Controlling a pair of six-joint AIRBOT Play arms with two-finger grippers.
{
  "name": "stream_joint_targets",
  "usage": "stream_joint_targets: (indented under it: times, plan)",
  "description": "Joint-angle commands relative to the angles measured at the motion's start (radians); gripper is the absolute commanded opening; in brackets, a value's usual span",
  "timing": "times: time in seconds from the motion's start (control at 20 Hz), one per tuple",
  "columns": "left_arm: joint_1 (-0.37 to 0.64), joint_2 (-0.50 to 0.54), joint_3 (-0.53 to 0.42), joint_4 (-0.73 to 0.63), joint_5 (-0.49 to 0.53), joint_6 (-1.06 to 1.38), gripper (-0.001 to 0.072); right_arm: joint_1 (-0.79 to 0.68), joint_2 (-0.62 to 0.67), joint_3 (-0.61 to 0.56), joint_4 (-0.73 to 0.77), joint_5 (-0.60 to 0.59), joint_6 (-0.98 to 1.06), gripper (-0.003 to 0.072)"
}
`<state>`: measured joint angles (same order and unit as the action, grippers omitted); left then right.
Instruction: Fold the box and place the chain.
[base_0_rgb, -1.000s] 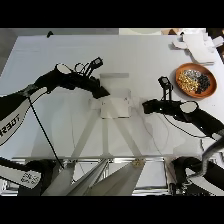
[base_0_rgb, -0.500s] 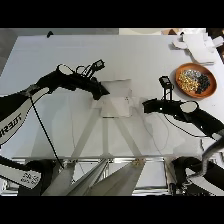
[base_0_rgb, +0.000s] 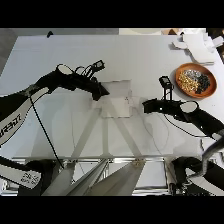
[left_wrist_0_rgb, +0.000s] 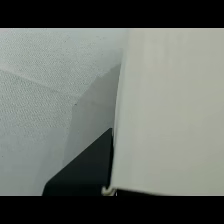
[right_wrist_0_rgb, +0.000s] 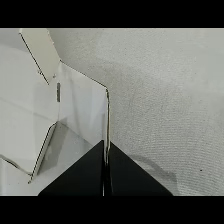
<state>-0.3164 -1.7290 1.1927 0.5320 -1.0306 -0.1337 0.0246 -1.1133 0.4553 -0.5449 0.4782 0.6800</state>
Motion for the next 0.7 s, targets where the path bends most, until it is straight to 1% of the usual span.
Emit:
stream_joint_targets:
  times: [0.0,0.6,0.65]
  plan:
    - [-0.001,0.000,0.000,0.000,-0.003,0.002,0.0012,0.001,0.000,0.000,0.000,0.001,0.000,0.0011]
    - [-0.001,0.000,0.000,0.000,-0.006,0.002,0.0010,0.001,0.000,0.000,0.000,0.000,0.000,0.0012]
    - [-0.001,0.000,0.000,0.000,-0.006,0.002,0.0010,0.001,0.000,0.000,0.000,0.002,0.001,0.0033]
